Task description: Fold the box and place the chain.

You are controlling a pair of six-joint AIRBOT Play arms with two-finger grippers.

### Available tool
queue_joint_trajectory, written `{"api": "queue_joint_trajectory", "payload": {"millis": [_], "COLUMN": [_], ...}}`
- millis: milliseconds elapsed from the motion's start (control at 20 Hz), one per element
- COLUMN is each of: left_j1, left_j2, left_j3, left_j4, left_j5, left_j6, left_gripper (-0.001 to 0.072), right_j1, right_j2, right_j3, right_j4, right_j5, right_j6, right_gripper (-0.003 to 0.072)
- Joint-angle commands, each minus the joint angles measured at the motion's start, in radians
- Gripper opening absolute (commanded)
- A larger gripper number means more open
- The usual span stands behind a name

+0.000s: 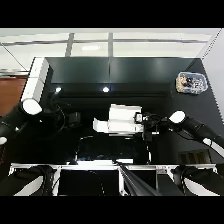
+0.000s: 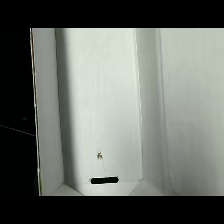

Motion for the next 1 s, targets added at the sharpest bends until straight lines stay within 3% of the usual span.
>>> {"api": "queue_joint_trajectory", "payload": {"millis": [0, 200, 400, 550, 600, 950], "left_j1": [0.008, -0.061, -0.063, -0.063, -0.063, -0.075], "left_j2": [-0.064, -0.176, -0.195, -0.195, -0.195, -0.195], "left_j3": [-0.178, -0.151, -0.127, -0.127, -0.127, -0.107], "left_j4": [-0.431, -0.593, -0.660, -0.654, -0.653, -0.657], "left_j5": [0.152, 0.165, 0.127, 0.115, 0.114, 0.073], "left_j6": [0.264, 0.423, 0.539, 0.550, 0.550, 0.588], "left_gripper": [0.0029, 0.0029, 0.0054, 0.0457, 0.0499, 0.0498], "right_j1": [0.001, 0.001, 0.001, 0.001, 0.001, 0.001], "right_j2": [0.000, 0.000, 0.000, 0.000, 0.000, 0.000], "right_j3": [0.000, 0.000, 0.000, 0.000, 0.000, 0.000], "right_j4": [0.001, 0.001, 0.001, 0.001, 0.000, 0.001], "right_j5": [0.001, 0.001, 0.001, 0.000, 0.001, 0.000], "right_j6": [0.000, 0.000, 0.000, 0.000, 0.000, 0.000], "right_gripper": [0.0069, 0.0069, 0.0069, 0.0069, 0.0069, 0.0069]}}
